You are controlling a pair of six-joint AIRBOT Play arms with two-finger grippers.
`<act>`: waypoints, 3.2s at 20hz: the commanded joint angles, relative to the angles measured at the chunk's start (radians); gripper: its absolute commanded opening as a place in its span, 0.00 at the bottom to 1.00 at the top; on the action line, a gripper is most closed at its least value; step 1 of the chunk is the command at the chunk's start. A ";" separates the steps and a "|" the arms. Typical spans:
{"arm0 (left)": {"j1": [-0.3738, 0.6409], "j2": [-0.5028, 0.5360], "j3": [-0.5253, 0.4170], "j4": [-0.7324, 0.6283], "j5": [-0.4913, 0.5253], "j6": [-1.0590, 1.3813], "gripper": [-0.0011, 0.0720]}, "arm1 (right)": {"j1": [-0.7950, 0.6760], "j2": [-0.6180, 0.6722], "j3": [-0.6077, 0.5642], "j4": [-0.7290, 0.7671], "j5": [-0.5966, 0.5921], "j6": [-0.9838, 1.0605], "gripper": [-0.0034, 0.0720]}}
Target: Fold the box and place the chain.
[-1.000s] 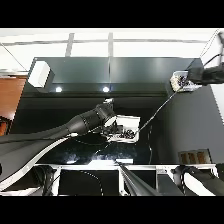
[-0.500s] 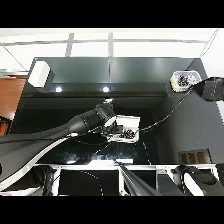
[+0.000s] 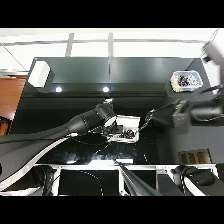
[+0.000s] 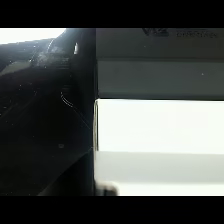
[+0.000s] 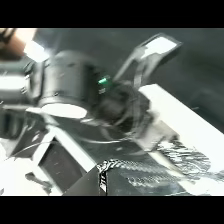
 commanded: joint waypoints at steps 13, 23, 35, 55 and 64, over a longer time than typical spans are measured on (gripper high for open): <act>0.000 0.000 0.000 0.000 0.000 0.000 0.05 | 0.018 -0.029 -0.382 -0.049 -0.270 -0.059 0.75; 0.000 0.000 0.000 0.000 0.000 0.000 0.05 | -0.008 -0.046 -0.609 -0.277 -0.436 -0.951 0.98; 0.000 0.000 0.000 -0.001 0.000 0.000 0.05 | 0.016 -0.347 -0.629 0.003 -0.615 -1.448 0.95; 0.000 0.000 0.000 -0.005 0.000 0.000 0.05 | 0.034 -0.384 -0.629 0.002 -0.636 -1.494 0.63; 0.000 0.000 0.000 -0.008 0.000 0.000 0.05 | 0.064 -0.358 -0.611 -0.089 -0.651 -1.434 0.12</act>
